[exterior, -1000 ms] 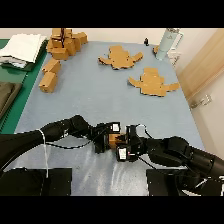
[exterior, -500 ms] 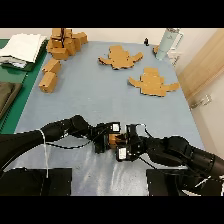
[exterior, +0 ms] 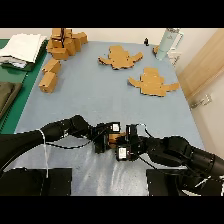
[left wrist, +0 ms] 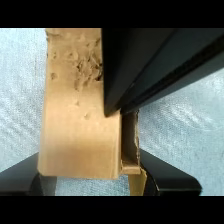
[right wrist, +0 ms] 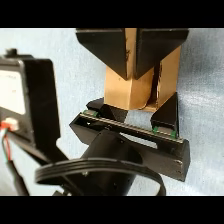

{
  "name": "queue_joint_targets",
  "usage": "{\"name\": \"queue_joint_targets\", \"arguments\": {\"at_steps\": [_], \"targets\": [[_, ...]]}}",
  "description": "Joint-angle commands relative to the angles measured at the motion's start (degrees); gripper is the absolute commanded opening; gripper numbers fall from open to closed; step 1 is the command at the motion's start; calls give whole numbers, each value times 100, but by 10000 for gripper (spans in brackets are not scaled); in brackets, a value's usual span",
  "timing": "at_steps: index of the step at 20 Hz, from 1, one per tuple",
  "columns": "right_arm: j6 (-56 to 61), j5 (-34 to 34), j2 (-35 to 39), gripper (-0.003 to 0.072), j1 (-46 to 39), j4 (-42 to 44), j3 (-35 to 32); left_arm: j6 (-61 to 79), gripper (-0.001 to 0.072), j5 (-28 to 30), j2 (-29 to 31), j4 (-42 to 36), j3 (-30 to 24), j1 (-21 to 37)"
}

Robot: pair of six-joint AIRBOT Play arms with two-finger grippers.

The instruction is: Fold the box.

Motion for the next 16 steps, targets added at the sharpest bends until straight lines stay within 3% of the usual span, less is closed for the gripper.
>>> {"name": "queue_joint_targets", "arguments": {"at_steps": [1, 9, 10, 11, 12, 16], "targets": [[15, -46, 0, 81, 9, 11, 4, 2, 477, 0, 4, 2, 4, 4], [13, -267, 0, 82, 13, 243, 4, 0, 477, 0, 4, 2, 4, 4], [13, -258, 0, 130, 13, 243, 4, 2, 477, 0, 2, 2, 4, 4], [13, -240, -2, 303, 13, 243, 4, 2, 477, 0, 4, 2, 4, 4], [15, -236, -2, 423, 11, 243, 4, 2, 477, 0, 4, 0, 4, 4], [13, -133, -37, 423, -2, 177, 4, 0, 477, 0, 4, 0, 4, 4]]}}
